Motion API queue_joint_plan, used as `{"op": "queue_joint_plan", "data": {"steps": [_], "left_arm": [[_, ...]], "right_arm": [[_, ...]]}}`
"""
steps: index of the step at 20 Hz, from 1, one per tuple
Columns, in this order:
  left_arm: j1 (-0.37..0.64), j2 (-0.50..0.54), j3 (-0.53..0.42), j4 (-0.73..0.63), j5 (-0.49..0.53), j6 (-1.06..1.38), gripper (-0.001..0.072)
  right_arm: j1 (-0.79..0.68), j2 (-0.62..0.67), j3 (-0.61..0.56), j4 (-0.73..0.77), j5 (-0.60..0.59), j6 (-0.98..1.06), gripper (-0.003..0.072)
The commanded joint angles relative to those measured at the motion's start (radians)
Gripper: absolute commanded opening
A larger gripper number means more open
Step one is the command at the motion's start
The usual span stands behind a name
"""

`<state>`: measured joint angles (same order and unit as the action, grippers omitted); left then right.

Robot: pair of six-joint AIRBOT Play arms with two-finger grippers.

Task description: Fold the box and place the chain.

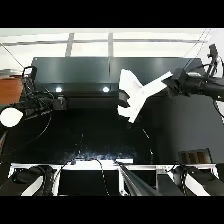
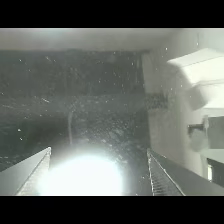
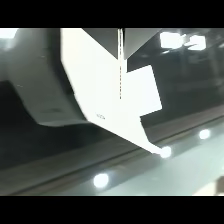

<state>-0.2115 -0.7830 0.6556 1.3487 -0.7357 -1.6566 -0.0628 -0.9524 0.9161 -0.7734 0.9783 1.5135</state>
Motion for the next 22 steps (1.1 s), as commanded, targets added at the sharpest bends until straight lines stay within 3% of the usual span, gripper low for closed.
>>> {"op": "queue_joint_plan", "data": {"steps": [1, 6, 9, 11, 14, 18, 20, 22], "left_arm": [[0.000, -0.019, 0.001, -0.023, -0.003, 0.006, 0.0709], [0.000, -0.019, 0.001, -0.023, -0.003, 0.007, 0.0709], [0.000, -0.019, 0.001, -0.023, -0.003, 0.007, 0.0709], [0.000, -0.019, 0.001, -0.023, -0.002, 0.007, 0.0709], [0.000, -0.020, 0.001, -0.030, 0.003, 0.007, 0.0709], [0.000, -0.063, 0.001, -0.031, 0.002, 0.006, 0.0709], [0.010, -0.123, 0.001, -0.101, -0.008, 0.007, 0.0709], [0.042, -0.200, 0.001, -0.273, -0.039, 0.088, 0.0707]], "right_arm": [[-0.037, 0.031, -0.039, -0.140, 0.033, 0.062, 0.0022], [-0.095, 0.031, -0.060, -0.306, 0.103, 0.080, 0.0022], [-0.108, 0.031, -0.166, -0.276, 0.089, 0.064, 0.0022], [-0.038, 0.031, -0.267, -0.138, 0.003, 0.023, 0.0022], [0.195, 0.030, -0.379, 0.040, -0.251, 0.023, 0.0022], [0.521, 0.028, -0.420, 0.029, -0.559, 0.022, 0.0022], [0.584, 0.028, -0.420, -0.039, -0.598, 0.019, 0.0022], [0.600, 0.028, -0.420, -0.056, -0.563, 0.020, 0.0022]]}}
